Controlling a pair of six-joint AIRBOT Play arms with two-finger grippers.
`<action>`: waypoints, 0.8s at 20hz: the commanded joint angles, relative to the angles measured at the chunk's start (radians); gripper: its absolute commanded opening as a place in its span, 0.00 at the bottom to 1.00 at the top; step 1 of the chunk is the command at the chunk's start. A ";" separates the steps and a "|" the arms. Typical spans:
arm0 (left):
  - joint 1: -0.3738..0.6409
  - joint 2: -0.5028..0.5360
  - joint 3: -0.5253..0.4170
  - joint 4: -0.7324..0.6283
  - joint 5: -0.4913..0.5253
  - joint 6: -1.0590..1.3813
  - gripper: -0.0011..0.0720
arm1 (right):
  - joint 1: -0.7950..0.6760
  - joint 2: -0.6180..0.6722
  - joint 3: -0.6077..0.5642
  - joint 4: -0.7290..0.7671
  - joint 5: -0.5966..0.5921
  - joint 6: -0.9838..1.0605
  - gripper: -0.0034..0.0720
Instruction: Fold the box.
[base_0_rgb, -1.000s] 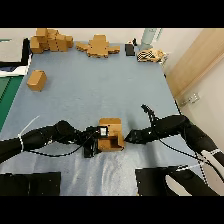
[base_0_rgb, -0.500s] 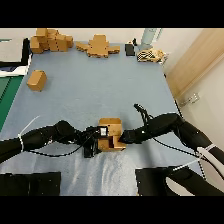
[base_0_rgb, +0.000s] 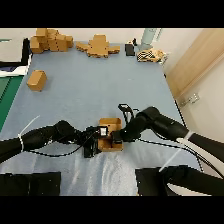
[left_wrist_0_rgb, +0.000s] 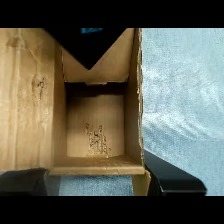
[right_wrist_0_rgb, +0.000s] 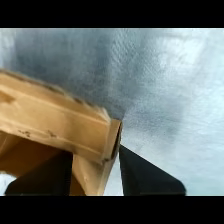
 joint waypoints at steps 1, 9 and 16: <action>0.000 0.000 0.001 0.000 0.000 0.000 0.66 | 0.101 -0.100 0.117 -0.163 -0.098 0.196 0.59; 0.000 0.000 0.001 0.000 0.000 0.000 0.66 | 0.196 -0.211 0.171 -0.240 -0.209 0.401 0.40; 0.000 0.000 0.001 0.000 0.000 0.000 0.66 | 0.202 -0.210 0.171 -0.247 -0.207 0.404 0.05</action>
